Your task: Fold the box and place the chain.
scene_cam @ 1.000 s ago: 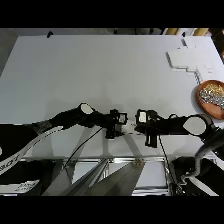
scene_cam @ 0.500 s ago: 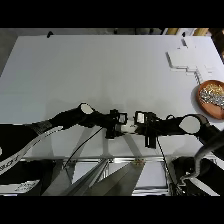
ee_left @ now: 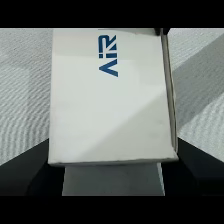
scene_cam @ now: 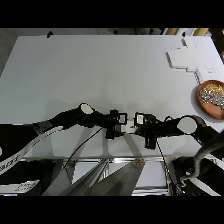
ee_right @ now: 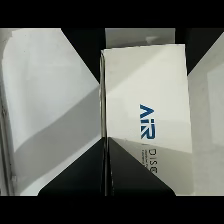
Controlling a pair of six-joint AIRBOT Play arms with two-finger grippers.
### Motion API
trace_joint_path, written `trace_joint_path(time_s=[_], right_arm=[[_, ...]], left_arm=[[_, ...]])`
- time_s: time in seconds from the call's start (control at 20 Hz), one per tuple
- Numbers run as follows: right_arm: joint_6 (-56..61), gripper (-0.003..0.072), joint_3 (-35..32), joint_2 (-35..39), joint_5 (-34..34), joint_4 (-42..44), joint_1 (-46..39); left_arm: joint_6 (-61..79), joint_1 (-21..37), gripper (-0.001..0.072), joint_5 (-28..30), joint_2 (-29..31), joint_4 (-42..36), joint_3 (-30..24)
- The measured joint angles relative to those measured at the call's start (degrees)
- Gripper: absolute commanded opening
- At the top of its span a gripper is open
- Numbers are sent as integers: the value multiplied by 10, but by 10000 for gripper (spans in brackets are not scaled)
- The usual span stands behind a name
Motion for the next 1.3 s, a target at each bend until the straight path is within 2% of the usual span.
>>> trace_joint_path(time_s=[0.3, 0.5, 0.65, 0.9, 1.1, 1.3], right_arm=[[3, 15, -1, 4, -4, -1, 0], [33, 16, 42, 22, 9, -6, -26], [55, 15, 78, 30, 16, -14, -82], [150, 15, 100, 26, 6, -116, -207], [232, 15, 103, -8, 7, -163, -284], [269, 16, 103, -53, 21, -177, -312]], left_arm=[[0, 0, 345, 0, 0, 0, 0], [-2, 0, 345, 0, 0, -2, 0], [-1, 0, 345, 0, 0, -1, 0], [0, 0, 345, 0, 0, -1, 0], [0, 0, 345, 0, 0, -1, 0], [0, 0, 345, 0, 0, -10, 0]])
